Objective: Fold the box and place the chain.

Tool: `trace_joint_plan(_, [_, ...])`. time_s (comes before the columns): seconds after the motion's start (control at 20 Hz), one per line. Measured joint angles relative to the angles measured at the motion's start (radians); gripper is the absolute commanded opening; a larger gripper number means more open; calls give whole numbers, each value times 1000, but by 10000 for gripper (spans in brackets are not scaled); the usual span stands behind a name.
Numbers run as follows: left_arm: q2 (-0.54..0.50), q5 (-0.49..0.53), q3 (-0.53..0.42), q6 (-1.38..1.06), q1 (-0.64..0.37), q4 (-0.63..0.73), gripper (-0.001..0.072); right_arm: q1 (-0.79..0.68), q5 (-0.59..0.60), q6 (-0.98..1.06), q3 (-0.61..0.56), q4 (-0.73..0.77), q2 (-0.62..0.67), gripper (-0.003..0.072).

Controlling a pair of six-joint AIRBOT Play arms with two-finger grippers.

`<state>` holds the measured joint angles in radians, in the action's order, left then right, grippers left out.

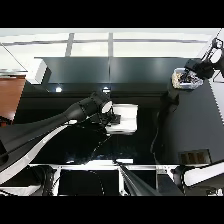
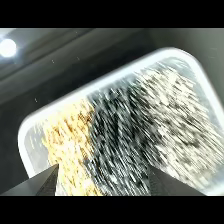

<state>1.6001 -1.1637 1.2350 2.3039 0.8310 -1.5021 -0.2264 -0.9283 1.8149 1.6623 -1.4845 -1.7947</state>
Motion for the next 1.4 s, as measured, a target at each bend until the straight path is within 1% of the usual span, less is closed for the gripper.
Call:
trace_joint_plan(0.05, [0,0,0,0,0,0,26,-6,-18,-2,42,16,-39,584])
trace_joint_plan(0.15, [0,-1,0,0,0,0,26,-16,-51,-1,97,33,-100,535])
trace_joint_plan(0.35, [0,-3,0,0,0,0,25,-25,-98,7,140,53,-168,532])
trace_joint_plan(0.4, [0,-3,0,0,0,0,26,-25,-104,9,146,58,-177,425])
trace_joint_plan(0.45, [0,-3,0,0,0,3,25,-26,-111,10,149,60,-183,347])
trace_joint_plan(0.5, [0,-3,0,0,0,4,26,-26,-116,11,152,60,-188,198])
trace_joint_plan(0.55, [0,-3,0,0,0,4,26,-27,-123,13,154,64,-191,11])
trace_joint_plan(0.65, [0,-2,0,0,0,4,26,-27,-151,14,158,72,-192,15])
trace_joint_plan(0.75, [0,2,0,2,0,4,26,-27,-206,3,159,84,-175,14])
trace_joint_plan(0.9, [0,8,0,2,0,4,26,-21,-264,-59,161,94,-100,14])
trace_joint_plan(1.0, [0,10,0,2,0,4,26,-21,-295,-109,161,93,-21,14])
trace_joint_plan(1.2, [0,11,0,2,0,4,26,-19,-334,-197,161,99,183,13])
trace_joint_plan(1.4, [0,11,0,1,0,17,26,-19,-372,-272,161,149,375,13])
